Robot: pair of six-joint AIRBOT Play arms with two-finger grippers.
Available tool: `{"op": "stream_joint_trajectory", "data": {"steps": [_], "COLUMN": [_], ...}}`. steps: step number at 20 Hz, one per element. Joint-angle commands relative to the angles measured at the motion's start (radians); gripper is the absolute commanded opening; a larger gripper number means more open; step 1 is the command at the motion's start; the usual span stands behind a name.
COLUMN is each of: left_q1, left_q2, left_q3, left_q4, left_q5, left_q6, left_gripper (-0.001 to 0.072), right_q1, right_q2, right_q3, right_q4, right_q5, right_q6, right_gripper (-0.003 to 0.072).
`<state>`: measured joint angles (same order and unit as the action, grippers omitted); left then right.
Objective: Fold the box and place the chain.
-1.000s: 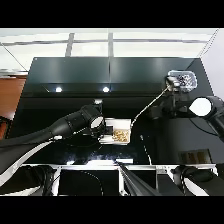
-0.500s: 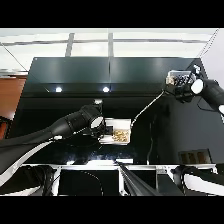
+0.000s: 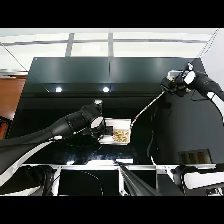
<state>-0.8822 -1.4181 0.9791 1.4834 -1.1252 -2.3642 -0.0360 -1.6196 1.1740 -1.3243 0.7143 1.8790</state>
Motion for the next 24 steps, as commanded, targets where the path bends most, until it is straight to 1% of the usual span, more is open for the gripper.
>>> {"op": "stream_joint_trajectory", "data": {"steps": [1,3,6,10,12,14,16,19,21,24], "left_q1": [0.000,0.000,0.000,0.000,0.000,0.000,0.000,0.000,0.000,0.000], "left_q2": [0.000,0.000,0.000,0.000,0.000,0.000,0.000,0.000,0.000,0.000], "left_q3": [0.000,0.000,0.000,0.000,0.000,0.000,0.000,0.000,0.000,0.000], "left_q4": [0.000,0.000,0.000,0.000,0.000,0.000,0.000,0.000,0.000,0.000], "left_q5": [0.002,0.002,0.002,0.002,0.001,0.001,0.001,0.002,0.002,0.002], "left_q6": [0.000,0.000,0.000,0.000,0.000,0.000,0.000,0.000,0.000,0.000], "left_gripper": [0.0031,0.0031,0.0031,0.0031,0.0031,0.0031,0.0031,0.0031,0.0031,0.0031], "right_q1": [0.002,0.030,0.062,0.070,0.069,0.069,0.070,0.075,0.117,0.224], "right_q2": [0.022,0.114,0.331,0.644,0.774,0.879,0.949,0.983,0.983,0.982], "right_q3": [0.010,0.010,0.010,0.010,0.009,0.009,0.009,0.001,-0.039,-0.146], "right_q4": [-0.003,-0.004,-0.003,0.005,0.029,0.081,0.165,0.283,0.351,0.409], "right_q5": [0.058,0.089,0.175,0.396,0.481,0.564,0.640,0.704,0.693,0.611], "right_q6": [-0.085,-0.228,-0.316,-0.363,-0.365,-0.365,-0.366,-0.370,-0.374,-0.372], "right_gripper": [0.0013,0.0013,0.0012,0.0013,0.0012,0.0012,0.0012,0.0012,0.0012,0.0013]}}
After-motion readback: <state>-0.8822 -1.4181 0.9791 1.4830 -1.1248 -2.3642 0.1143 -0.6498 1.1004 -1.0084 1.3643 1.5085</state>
